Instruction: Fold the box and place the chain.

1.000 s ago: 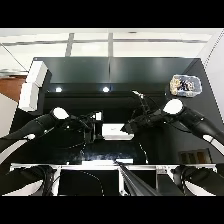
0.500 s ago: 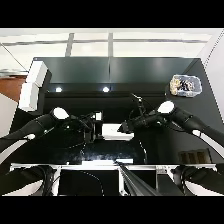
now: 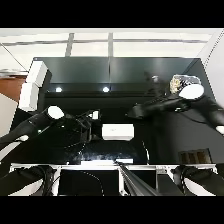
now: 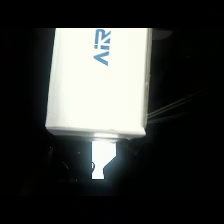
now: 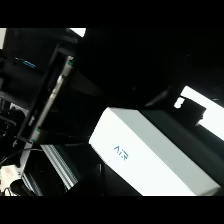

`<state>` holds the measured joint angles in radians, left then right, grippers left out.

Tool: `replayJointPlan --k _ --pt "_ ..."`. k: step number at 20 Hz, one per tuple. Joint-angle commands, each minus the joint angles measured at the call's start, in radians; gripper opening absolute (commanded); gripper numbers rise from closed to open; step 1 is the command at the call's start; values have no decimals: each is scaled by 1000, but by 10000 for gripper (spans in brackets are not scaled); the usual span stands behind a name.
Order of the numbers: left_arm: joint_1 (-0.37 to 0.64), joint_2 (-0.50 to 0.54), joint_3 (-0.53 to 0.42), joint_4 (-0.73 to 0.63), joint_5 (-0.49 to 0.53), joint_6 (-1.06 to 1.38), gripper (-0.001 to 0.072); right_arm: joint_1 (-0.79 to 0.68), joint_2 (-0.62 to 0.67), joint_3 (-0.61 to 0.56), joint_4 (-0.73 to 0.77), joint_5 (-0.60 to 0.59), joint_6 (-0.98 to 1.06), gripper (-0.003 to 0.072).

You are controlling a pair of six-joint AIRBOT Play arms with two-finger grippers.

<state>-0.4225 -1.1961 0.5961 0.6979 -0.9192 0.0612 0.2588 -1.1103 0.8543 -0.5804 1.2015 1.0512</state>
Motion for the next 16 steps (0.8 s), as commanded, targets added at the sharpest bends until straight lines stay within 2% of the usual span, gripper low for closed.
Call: replayJointPlan --k 1,3,6,11,13,16 --pt "41 103 27 171 -143 -158 708 -152 100 24 -98 75 12 37" --pt "37 159 50 149 -129 -215 707 -220 109 24 -202 96 23 37" --pt "-25 152 127 158 -77 -299 707 -264 109 23 -279 87 27 37" --pt "-190 -12 246 150 29 -332 706 -267 109 23 -285 59 27 37" --pt "-237 -74 272 143 74 -379 706 -267 109 23 -286 62 27 37" --pt "-282 -132 276 49 129 -381 706 -267 109 23 -286 59 27 37"
